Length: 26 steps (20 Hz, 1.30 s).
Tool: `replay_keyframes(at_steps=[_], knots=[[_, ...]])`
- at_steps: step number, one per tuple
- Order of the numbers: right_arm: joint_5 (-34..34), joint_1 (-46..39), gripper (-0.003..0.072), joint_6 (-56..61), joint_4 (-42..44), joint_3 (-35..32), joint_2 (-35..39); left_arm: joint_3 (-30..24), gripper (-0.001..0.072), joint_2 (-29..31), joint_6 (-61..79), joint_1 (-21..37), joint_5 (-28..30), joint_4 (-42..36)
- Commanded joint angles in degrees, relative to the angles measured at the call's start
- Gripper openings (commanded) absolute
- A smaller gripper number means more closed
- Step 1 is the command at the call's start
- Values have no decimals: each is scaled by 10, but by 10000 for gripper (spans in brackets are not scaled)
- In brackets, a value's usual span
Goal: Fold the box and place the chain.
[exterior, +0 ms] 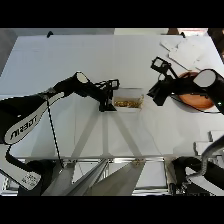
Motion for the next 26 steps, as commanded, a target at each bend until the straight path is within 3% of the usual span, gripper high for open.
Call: replay_keyframes(at_steps=[1,6,8,11,17,18,19,20,21,26], knots=[[0,-48,271,-127,-1,-37,7,0,335,0,0,0,0,0],[3,-45,309,-304,21,-55,-48,0,335,0,0,0,0,0],[-3,-37,416,-358,57,-55,-71,0,335,0,0,0,0,0],[-32,-7,418,-425,76,-55,-111,0,335,0,0,0,0,0],[-92,20,408,-427,110,-55,-169,0,335,0,0,0,0,0],[-104,21,389,-427,113,-55,-170,0,335,0,0,0,0,0],[-106,21,302,-427,112,-55,-170,0,335,0,0,0,0,0],[-106,21,121,-426,108,-55,-170,0,335,0,0,0,0,0],[-106,21,17,-422,99,-55,-170,0,335,0,0,0,0,0],[-105,21,16,-360,27,-55,-147,0,335,0,0,0,0,0]])
